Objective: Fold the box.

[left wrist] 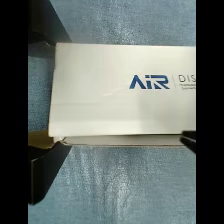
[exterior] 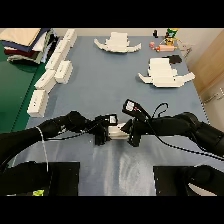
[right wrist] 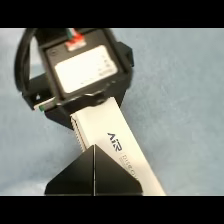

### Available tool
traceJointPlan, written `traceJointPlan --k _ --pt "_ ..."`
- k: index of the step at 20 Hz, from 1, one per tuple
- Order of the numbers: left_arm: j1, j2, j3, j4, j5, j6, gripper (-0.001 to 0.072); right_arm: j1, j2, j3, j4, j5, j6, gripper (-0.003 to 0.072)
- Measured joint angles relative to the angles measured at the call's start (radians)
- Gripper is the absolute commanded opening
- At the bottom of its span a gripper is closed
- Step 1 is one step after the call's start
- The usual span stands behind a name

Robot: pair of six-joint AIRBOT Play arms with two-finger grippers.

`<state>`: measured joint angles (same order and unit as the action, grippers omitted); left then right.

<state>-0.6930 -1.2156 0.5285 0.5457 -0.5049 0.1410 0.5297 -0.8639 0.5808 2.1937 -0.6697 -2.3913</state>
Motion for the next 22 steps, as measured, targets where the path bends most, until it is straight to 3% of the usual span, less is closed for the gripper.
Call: traceJointPlan --k 8,16,22 --pt "0.000 0.000 0.000 0.000 0.000 0.000 0.0422 0.000 0.122 -0.209 0.113 0.301 0.246 0.0000" --pt "0.000 0.000 0.000 0.000 0.000 0.000 0.0423 0.097 0.146 -0.328 0.124 0.470 0.336 0.0000" --pt "0.000 0.000 0.000 0.000 0.000 -0.001 0.0423 0.121 0.086 -0.345 0.121 0.509 0.347 0.0000"
